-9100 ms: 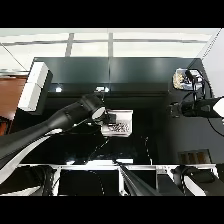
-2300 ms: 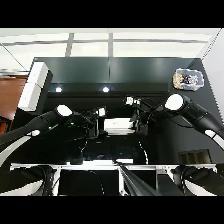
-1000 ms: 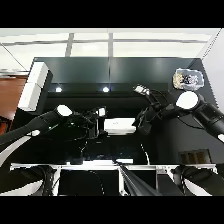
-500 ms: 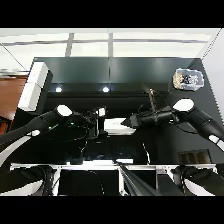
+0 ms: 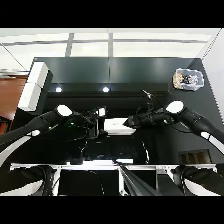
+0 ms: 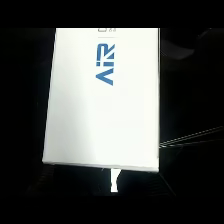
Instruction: Fold the box and place the chain.
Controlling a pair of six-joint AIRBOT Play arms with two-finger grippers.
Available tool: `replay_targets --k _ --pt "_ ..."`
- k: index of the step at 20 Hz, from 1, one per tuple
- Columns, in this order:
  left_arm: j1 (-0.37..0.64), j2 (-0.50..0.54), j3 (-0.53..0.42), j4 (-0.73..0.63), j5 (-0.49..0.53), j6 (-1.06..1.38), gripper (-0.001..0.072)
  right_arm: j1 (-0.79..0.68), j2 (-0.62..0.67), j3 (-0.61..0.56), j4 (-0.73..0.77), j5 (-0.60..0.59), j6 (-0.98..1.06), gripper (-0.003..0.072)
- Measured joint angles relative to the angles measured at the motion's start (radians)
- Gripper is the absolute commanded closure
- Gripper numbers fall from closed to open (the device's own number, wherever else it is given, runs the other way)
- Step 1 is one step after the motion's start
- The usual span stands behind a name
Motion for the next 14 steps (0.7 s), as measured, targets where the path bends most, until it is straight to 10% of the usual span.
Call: replay_targets --k 14 --pt "0.000 0.000 0.000 0.000 0.000 -0.001 0.0433 -0.001 -0.008 0.003 -0.055 -0.026 0.042 0.0677"
